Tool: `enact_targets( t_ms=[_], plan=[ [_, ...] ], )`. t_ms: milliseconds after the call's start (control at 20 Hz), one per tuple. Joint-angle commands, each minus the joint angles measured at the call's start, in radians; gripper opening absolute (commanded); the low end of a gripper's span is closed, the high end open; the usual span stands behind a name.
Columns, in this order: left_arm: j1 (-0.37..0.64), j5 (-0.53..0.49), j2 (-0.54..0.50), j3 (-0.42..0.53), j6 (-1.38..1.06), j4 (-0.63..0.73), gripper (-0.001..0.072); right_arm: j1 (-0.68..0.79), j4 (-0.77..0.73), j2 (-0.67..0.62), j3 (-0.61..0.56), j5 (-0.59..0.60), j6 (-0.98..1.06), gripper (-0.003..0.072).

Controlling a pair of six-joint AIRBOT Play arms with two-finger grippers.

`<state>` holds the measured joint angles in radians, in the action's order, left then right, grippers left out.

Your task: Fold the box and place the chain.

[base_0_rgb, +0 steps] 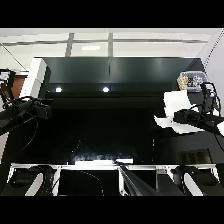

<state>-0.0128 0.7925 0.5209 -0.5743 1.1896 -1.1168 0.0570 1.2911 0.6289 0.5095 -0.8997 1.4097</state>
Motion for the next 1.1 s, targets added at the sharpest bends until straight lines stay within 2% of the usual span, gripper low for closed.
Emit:
enact_targets(
  t_ms=[0,450,650,800,850,900,1050],
  plan=[
    [0.001,0.000,-0.001,0.000,0.000,0.000,0.0029,-0.001,0.000,-0.001,0.000,0.000,0.000,0.0039],
    [0.001,0.000,-0.001,0.000,0.000,0.000,0.0029,-0.001,0.000,-0.001,0.000,0.000,0.000,0.0039],
    [0.001,0.000,-0.001,0.000,0.000,0.000,0.0029,-0.001,-0.047,-0.001,0.000,0.130,0.001,0.0039],
    [0.001,0.000,-0.001,0.000,0.000,0.000,0.0029,-0.001,-0.083,-0.001,0.000,0.183,0.000,0.0043],
    [0.001,0.000,-0.001,0.000,0.000,0.000,0.0029,-0.001,-0.082,-0.001,0.000,0.214,0.000,0.0303],
    [0.001,0.000,-0.001,0.000,0.000,0.000,0.0029,-0.001,-0.082,0.000,0.000,0.233,0.000,0.0720],
    [0.001,-0.029,0.000,0.000,0.000,0.000,0.0029,0.040,0.045,0.026,0.006,0.273,0.030,0.0709]
  ],
)
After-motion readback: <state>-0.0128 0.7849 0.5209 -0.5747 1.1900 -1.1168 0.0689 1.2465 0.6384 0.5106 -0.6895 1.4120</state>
